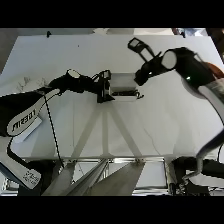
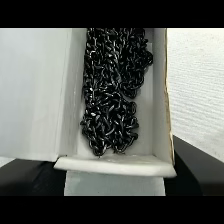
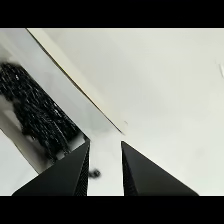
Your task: Fold the box and place the chain.
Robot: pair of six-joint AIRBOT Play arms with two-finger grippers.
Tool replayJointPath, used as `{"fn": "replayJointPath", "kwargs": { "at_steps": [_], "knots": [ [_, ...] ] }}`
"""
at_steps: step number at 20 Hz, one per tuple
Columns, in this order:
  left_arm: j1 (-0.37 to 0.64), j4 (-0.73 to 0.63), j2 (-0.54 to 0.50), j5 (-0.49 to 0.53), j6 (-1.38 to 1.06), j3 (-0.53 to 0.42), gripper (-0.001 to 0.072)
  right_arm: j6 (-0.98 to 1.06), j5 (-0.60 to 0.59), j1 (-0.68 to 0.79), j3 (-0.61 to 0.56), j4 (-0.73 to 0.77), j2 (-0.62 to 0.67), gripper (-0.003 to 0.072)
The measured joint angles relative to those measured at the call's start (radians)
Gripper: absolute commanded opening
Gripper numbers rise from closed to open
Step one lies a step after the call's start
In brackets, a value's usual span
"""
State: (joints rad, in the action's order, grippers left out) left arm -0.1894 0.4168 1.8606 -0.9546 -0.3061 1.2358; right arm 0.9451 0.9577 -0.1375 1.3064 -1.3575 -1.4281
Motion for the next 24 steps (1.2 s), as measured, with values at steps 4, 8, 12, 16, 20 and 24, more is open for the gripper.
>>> {"fn": "replayJointPath", "kwargs": {
  "at_steps": [4,8,12,16,20,24],
  "knots": [
    [0.000,0.000,0.000,0.000,0.000,0.000,0.0281,-0.292,0.151,0.169,-0.011,0.166,0.013,0.0249],
    [0.000,0.000,0.000,0.000,0.000,0.000,0.0281,-0.469,0.251,0.252,-0.016,0.240,-0.039,0.0425],
    [0.000,0.000,0.000,0.000,0.000,0.000,0.0281,-0.593,0.280,0.256,-0.017,0.303,-0.142,0.0426],
    [0.000,0.000,0.000,0.000,0.000,0.000,0.0281,-0.734,0.228,0.219,-0.017,0.335,-0.222,0.0480],
    [0.000,0.000,0.000,0.000,0.000,0.000,0.0281,-0.866,0.154,0.176,-0.017,0.341,-0.251,0.0472],
    [0.001,0.002,0.000,0.002,0.003,0.000,0.0281,-0.928,0.103,0.148,-0.017,0.340,-0.260,0.0308]
  ]
}}
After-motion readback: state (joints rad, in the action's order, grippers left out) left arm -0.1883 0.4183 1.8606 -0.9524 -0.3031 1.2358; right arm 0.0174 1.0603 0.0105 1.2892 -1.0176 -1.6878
